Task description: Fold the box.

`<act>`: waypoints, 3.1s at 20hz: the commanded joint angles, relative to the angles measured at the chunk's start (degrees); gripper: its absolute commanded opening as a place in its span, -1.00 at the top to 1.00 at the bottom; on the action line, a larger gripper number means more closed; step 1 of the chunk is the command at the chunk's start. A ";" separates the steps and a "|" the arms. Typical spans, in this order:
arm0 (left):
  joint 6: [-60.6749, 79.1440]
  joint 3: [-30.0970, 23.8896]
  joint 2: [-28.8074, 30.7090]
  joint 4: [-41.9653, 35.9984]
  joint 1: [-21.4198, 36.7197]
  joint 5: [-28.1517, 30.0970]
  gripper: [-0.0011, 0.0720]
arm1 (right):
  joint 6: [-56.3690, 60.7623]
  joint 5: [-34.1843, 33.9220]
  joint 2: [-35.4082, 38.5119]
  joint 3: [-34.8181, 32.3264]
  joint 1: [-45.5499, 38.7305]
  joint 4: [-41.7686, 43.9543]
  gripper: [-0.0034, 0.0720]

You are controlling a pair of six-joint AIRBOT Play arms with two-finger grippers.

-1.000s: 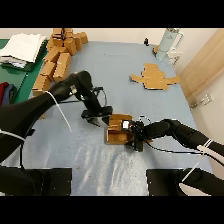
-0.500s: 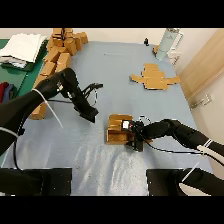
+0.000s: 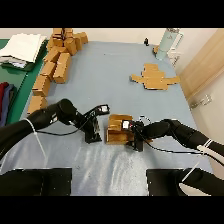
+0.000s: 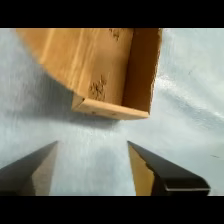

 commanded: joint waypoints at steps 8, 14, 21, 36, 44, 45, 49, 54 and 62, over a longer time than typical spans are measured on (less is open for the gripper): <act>27.87 -6.34 -0.55 -16.02 -5.11 11.72 -0.92 | 0.00 0.00 0.02 0.02 -0.02 -0.02 -0.42; 27.85 -6.25 -2.32 -17.64 -7.39 14.27 -0.92 | 0.02 0.00 0.02 0.02 -0.02 -0.02 -0.42; 27.06 -5.95 -2.67 -18.64 -8.66 16.90 -0.92 | 0.00 0.00 0.02 0.02 -0.02 -0.02 -0.42; 26.77 -5.95 -2.64 -18.75 -9.03 17.09 -0.46 | 0.02 0.00 0.02 0.02 -0.04 -0.02 -0.42; 26.77 -5.95 -2.64 -18.73 -9.03 17.11 -0.46 | 0.00 0.00 0.02 0.02 -0.04 -0.02 -0.42; 26.77 -5.95 -2.64 -18.73 -9.03 17.11 -0.46 | 0.00 0.00 0.02 0.02 -0.02 -0.02 -0.42; 26.77 -5.95 -2.64 -18.75 -9.03 17.11 -0.46 | 0.02 0.00 0.02 0.02 -0.02 -0.02 -0.42; 26.77 -5.95 -2.64 -18.73 -9.03 17.11 -0.46 | 0.02 0.00 0.02 0.02 -0.02 -0.02 -0.42; 26.77 -5.95 -2.64 -18.75 -9.03 17.11 -0.46 | 0.00 -0.33 0.09 0.17 -0.02 -0.13 -0.91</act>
